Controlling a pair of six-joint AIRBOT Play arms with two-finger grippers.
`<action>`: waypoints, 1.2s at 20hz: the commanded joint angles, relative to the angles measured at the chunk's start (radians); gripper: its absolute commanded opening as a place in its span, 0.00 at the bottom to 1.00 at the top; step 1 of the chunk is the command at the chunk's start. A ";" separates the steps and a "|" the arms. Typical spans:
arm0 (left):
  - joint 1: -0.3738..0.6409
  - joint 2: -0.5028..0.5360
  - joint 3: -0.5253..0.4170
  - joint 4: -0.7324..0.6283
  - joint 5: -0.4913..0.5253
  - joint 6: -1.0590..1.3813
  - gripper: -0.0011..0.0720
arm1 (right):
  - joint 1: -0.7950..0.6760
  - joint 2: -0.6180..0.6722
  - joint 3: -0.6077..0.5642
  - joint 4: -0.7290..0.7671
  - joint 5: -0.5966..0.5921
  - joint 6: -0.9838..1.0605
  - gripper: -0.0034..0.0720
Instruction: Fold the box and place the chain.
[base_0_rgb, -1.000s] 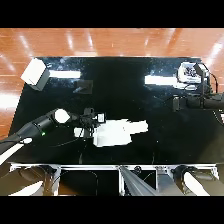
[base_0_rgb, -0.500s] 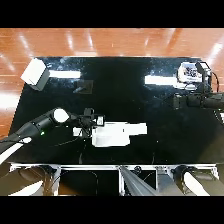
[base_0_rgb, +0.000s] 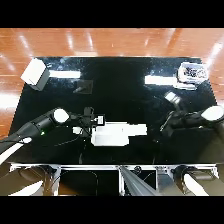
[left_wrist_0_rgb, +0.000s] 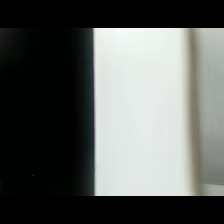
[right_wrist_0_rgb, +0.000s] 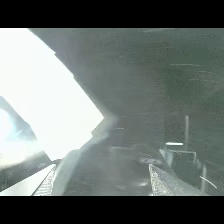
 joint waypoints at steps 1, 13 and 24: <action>0.000 0.000 0.000 -0.001 0.004 -0.061 0.04 | 0.228 -0.001 -0.065 -0.100 -0.109 -0.155 0.99; -0.045 0.000 -0.027 0.004 0.065 -0.147 0.04 | 0.373 -0.003 -0.070 0.005 -0.357 -0.294 0.99; -0.045 -0.001 -0.027 0.008 0.089 -0.146 0.04 | 0.373 0.098 -0.037 0.005 -0.370 -0.326 0.99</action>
